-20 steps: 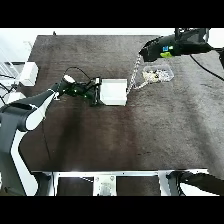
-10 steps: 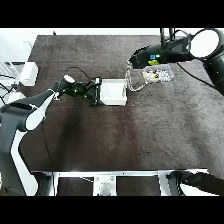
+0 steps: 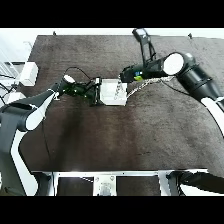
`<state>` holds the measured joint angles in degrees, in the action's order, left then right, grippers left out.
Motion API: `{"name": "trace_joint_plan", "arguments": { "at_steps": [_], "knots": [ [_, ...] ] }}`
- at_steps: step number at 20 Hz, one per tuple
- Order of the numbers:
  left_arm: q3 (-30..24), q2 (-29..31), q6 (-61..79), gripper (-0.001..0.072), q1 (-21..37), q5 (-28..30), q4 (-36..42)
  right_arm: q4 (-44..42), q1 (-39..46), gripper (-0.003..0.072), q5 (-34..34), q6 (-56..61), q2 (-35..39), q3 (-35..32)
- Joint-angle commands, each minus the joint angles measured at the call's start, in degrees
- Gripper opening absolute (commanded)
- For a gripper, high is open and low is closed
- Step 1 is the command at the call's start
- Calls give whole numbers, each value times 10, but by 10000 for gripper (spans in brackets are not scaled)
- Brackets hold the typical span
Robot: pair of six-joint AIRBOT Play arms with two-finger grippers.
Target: Fold the box and place the chain.
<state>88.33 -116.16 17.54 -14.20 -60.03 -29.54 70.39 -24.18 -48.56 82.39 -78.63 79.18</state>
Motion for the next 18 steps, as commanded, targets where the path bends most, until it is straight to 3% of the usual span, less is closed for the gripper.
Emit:
{"name": "trace_joint_plan", "arguments": {
  "at_steps": [1,6,7,8,9,13,18],
  "knots": [
    [0,0,0,299,0,0,0,-25,-16,8,49,1,-38,-32],
    [0,0,0,299,0,0,0,-25,-52,10,73,1,-115,-33],
    [0,0,0,299,0,0,0,-24,-52,99,72,1,-121,-33],
    [0,0,0,299,0,0,0,-17,-48,257,70,1,-121,-33],
    [0,0,0,299,0,0,0,-2,-40,290,67,1,-116,-33],
    [0,0,0,299,0,0,0,45,25,294,22,1,-61,-34],
    [0,0,0,299,0,0,0,48,159,309,20,15,-17,-83]
  ]
}}
